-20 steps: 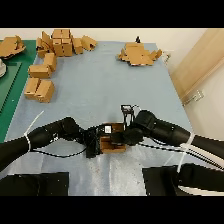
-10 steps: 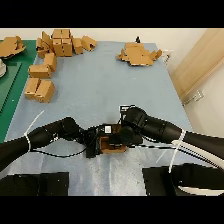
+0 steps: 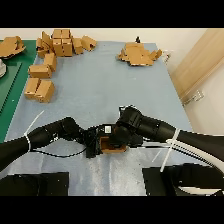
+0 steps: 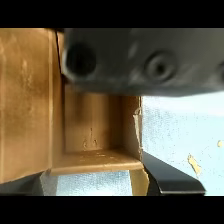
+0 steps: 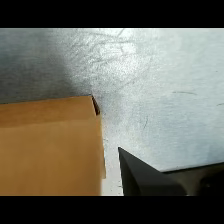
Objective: Fold the box.
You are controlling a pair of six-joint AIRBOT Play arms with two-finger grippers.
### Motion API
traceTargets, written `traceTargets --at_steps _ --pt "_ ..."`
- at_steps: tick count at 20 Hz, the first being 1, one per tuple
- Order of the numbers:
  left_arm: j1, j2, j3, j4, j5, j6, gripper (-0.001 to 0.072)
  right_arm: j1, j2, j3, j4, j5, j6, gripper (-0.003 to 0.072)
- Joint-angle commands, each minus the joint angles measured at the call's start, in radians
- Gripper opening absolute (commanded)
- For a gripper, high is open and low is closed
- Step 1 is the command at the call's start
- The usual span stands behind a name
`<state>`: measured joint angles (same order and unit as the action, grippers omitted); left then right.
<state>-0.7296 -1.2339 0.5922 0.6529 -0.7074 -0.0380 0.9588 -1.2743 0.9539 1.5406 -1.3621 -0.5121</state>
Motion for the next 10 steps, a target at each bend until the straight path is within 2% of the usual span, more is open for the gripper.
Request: traceTargets --at_steps 1,5,6,7,10 --pt "0.000 0.000 0.001 0.000 0.000 0.000 0.0386 0.001 -0.049 0.001 0.012 0.002 0.003 0.0447" --pt "0.000 0.000 0.001 0.000 0.000 0.000 0.0386 0.001 -0.061 0.000 0.011 0.053 0.013 0.0429" --pt "0.000 0.000 0.001 0.000 0.000 0.000 0.0386 0.001 -0.061 0.000 0.011 0.053 0.023 0.0384" --pt "0.000 0.000 0.001 0.001 0.000 0.000 0.0386 0.001 -0.063 0.000 0.010 0.052 0.023 0.0276" --pt "0.000 0.000 0.001 0.000 0.000 0.000 0.0386 0.001 -0.078 0.000 0.011 0.053 0.022 0.0105"
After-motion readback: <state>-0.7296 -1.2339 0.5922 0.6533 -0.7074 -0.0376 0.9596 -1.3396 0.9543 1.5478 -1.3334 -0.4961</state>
